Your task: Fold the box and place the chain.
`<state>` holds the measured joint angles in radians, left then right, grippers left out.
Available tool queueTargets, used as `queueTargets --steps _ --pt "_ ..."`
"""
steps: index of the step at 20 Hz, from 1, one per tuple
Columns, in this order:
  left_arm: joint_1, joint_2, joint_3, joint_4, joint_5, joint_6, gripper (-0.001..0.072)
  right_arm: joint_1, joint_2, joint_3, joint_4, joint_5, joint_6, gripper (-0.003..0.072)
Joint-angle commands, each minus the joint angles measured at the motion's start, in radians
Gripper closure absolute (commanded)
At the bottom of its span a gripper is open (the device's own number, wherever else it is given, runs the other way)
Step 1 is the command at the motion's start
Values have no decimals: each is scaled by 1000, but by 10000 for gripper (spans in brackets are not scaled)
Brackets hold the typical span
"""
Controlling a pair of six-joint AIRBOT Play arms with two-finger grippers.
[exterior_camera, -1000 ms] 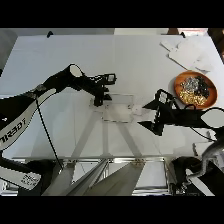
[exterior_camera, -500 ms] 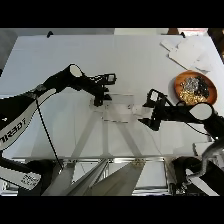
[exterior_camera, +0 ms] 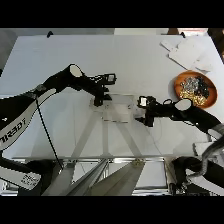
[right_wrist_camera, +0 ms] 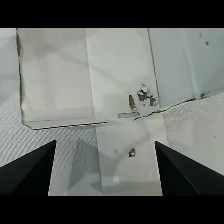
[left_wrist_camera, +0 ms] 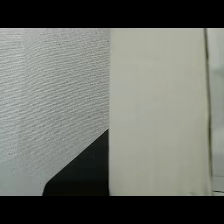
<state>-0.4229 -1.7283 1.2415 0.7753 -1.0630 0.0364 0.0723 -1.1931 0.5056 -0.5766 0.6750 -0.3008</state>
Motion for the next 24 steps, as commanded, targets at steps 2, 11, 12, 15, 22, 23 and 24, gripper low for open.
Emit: queueTargets --steps 2,11,12,15,22,23,24 --pt "-1 1 0 0 0 0 698 2 -85 -1 94 -19 -121 -8" --pt "-1 1 0 0 0 0 698 64 -95 -1 208 -19 -66 -8" --pt "-1 1 0 0 0 0 698 64 -94 -1 207 -38 -38 -8" --pt "-1 1 0 0 0 0 698 64 -82 -1 208 -94 10 -8" --pt "-1 1 0 0 0 0 698 50 -64 0 206 -134 113 -8" --pt "-1 1 0 0 0 0 698 50 -64 0 198 -134 142 -8" --pt "-1 1 0 0 0 0 698 50 -64 0 180 -134 163 -8"
